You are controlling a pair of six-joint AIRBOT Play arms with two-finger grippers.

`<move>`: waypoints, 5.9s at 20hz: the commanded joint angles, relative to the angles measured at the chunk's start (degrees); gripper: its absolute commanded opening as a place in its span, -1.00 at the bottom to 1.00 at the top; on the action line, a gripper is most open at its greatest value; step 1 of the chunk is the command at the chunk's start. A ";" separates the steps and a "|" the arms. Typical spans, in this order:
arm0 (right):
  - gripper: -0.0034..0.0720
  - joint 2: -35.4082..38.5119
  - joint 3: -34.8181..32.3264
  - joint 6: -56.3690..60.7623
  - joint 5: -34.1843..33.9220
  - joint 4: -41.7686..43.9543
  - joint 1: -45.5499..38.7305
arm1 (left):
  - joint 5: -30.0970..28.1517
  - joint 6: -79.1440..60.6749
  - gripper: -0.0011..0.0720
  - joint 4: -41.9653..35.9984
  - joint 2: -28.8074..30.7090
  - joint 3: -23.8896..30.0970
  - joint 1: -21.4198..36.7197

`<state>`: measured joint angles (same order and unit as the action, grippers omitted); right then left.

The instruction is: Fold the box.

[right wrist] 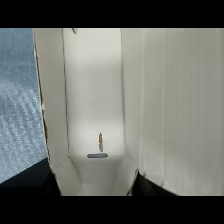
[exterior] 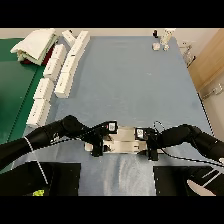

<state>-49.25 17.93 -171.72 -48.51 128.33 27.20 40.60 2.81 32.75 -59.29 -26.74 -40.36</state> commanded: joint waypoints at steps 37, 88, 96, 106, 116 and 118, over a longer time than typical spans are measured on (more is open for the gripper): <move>0.48 0.04 0.02 0.02 0.02 0.04 0.04 | 14.73 69.88 -0.94 2.62 18.05 15.67 29.11; 0.48 0.04 0.04 0.02 0.02 0.04 0.04 | 4.20 127.58 0.06 38.34 1.84 -11.04 -16.52; 0.48 0.02 0.04 0.02 0.02 0.02 0.04 | 14.14 141.13 0.06 47.98 -9.79 -21.88 -22.21; 0.48 0.04 0.04 0.02 0.02 0.02 0.04 | 18.38 145.87 -0.05 51.08 -17.70 -27.30 -23.15; 0.48 0.04 0.04 0.02 0.02 0.02 0.04 | 18.36 148.06 -0.94 52.13 -17.88 -27.30 -23.74; 0.48 0.04 0.02 0.02 0.02 0.02 0.04 | 18.27 147.40 -0.76 52.13 -17.88 -27.30 -23.71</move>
<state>-49.23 17.93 -171.68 -48.49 128.29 27.18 58.96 150.71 84.84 -77.14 -53.98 -64.07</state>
